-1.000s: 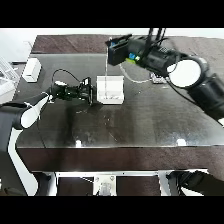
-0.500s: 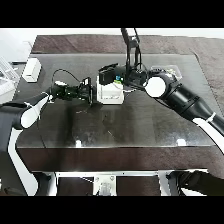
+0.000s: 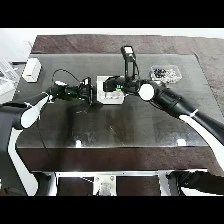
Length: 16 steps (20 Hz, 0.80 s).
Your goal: Fold the box and place the chain.
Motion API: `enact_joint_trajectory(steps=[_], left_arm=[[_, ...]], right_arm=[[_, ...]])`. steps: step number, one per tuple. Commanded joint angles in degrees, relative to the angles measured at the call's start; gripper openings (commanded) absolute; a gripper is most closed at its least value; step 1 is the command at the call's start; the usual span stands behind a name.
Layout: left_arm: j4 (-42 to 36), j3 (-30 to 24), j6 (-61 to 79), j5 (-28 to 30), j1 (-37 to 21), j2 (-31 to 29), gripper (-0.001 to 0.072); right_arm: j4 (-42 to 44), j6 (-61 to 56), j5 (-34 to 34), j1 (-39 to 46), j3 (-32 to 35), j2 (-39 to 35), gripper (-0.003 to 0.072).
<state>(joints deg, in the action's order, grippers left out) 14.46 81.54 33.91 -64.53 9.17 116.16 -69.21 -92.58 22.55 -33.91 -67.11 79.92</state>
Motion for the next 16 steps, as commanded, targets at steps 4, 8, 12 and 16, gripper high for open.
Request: enact_joint_trajectory(steps=[4,8,12,16], left_arm=[[0.00,-0.02,0.00,0.00,-0.04,-0.02,0.0231],[0.00,-0.02,0.02,0.02,-0.04,-0.02,0.0231],[0.00,-0.02,0.00,0.00,-0.04,-0.02,0.0231],[0.00,-0.02,0.00,-0.02,-0.04,-0.02,0.0231]], right_arm=[[0.11,-0.44,-1.55,1.62,0.92,8.50,0.0005],[-1.77,0.20,-1.57,2.99,0.68,9.01,0.0563],[-2.08,0.20,-1.51,8.66,1.33,5.07,0.0558],[-2.38,-0.52,-1.53,18.86,5.62,-0.17,0.0448]])
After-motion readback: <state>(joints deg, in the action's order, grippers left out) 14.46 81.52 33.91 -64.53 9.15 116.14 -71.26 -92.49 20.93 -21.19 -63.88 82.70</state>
